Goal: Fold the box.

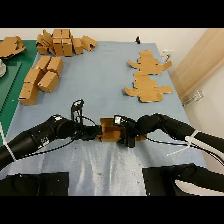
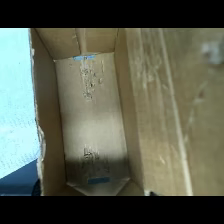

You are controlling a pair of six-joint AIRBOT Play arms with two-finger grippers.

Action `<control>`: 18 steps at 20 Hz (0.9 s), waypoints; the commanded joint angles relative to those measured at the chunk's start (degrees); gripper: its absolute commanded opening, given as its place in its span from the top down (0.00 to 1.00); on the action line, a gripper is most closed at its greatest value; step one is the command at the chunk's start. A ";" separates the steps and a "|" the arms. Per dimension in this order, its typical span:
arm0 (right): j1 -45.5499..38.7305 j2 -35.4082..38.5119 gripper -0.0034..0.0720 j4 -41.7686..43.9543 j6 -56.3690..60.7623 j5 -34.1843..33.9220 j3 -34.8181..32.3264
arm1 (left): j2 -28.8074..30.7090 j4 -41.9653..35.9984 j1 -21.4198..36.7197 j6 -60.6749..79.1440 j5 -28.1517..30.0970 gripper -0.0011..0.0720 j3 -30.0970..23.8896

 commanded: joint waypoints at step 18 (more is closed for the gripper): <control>0.04 -0.04 0.16 0.07 0.00 0.04 0.04 | 0.02 -0.52 0.55 0.61 0.50 0.59 0.04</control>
